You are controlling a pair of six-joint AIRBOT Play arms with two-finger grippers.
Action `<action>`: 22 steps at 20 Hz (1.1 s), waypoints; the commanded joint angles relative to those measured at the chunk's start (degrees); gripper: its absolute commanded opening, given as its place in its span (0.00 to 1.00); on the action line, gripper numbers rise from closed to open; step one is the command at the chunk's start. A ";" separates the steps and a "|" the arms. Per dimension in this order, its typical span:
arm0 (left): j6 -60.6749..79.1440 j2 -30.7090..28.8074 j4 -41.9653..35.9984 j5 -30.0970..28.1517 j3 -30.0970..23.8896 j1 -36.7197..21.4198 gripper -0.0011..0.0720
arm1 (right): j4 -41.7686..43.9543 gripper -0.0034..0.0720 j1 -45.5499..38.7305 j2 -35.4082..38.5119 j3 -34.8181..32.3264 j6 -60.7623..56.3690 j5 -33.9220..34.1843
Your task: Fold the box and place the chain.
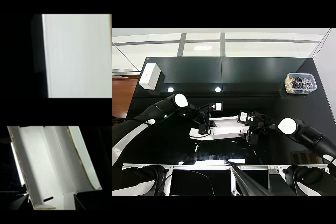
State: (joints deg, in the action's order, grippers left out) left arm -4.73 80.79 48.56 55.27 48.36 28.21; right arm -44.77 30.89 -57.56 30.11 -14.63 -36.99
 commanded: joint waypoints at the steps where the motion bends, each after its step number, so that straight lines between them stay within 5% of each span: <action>1: 0.04 -0.07 0.04 0.87 -0.02 0.04 0.05 | 0.35 0.93 -0.68 -0.02 0.24 1.64 0.85; 22: 0.07 -0.13 0.92 -2.82 0.13 0.04 0.05 | 9.75 0.87 -0.68 -7.15 -0.02 17.09 -4.17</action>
State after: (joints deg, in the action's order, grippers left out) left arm -4.51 80.71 49.34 53.19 48.45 28.27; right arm -36.56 30.22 -62.89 30.48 -2.00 -40.42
